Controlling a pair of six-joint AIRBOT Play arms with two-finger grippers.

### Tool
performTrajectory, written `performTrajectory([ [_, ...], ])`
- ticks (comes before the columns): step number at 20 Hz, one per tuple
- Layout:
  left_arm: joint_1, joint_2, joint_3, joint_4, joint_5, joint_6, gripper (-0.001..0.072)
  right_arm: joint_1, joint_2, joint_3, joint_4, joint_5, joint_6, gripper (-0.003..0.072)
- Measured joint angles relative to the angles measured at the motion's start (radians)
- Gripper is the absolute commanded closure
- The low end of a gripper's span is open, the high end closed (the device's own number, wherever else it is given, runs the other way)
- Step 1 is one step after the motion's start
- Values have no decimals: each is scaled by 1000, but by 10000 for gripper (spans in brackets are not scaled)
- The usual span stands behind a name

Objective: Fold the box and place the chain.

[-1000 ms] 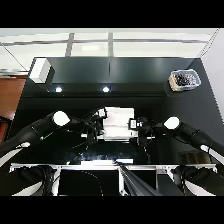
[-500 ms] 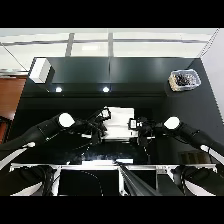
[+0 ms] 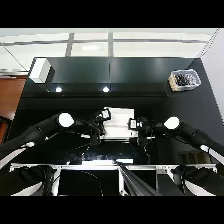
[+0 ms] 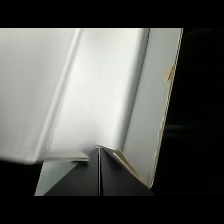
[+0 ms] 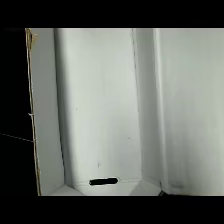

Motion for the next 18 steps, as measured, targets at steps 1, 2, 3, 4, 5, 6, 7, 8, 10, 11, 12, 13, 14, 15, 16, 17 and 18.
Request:
performTrajectory([
  [1,17,19,5,73,-3,-76,684,0,0,0,0,0,0,217],
  [2,39,45,9,156,-4,-160,684,0,0,0,0,0,0,217],
  [3,64,75,11,231,-20,-233,683,0,0,0,0,0,0,217],
  [4,98,109,13,300,-27,-309,682,0,0,0,0,0,0,216],
  [5,137,143,15,352,-39,-375,682,0,0,0,0,0,0,217],
  [6,185,176,16,396,-62,-444,681,0,0,0,0,0,0,217],
  [7,234,203,17,425,-95,-502,681,0,0,0,0,0,0,217],
  [8,289,224,18,446,-136,-557,681,0,0,0,0,0,0,216],
  [10,388,245,11,478,-264,-633,682,0,0,0,0,0,-1,217],
  [11,428,248,3,479,-312,-668,682,0,0,0,0,0,-1,217],
  [12,468,249,-11,479,-351,-723,681,0,0,0,0,0,-1,217],
  [13,500,248,-29,472,-376,-789,681,0,0,0,0,0,-1,217],
  [14,530,243,-50,447,-385,-863,681,0,0,0,0,0,-1,216],
  [15,557,233,-75,409,-386,-921,681,0,0,0,0,0,-1,217],
  [16,576,221,-97,356,-388,-956,681,0,0,0,0,0,-1,217],
  [17,591,204,-117,296,-387,-970,682,0,0,0,0,0,-1,217],
  [18,601,183,-135,229,-387,-971,682,0,0,0,0,0,-1,217],
])
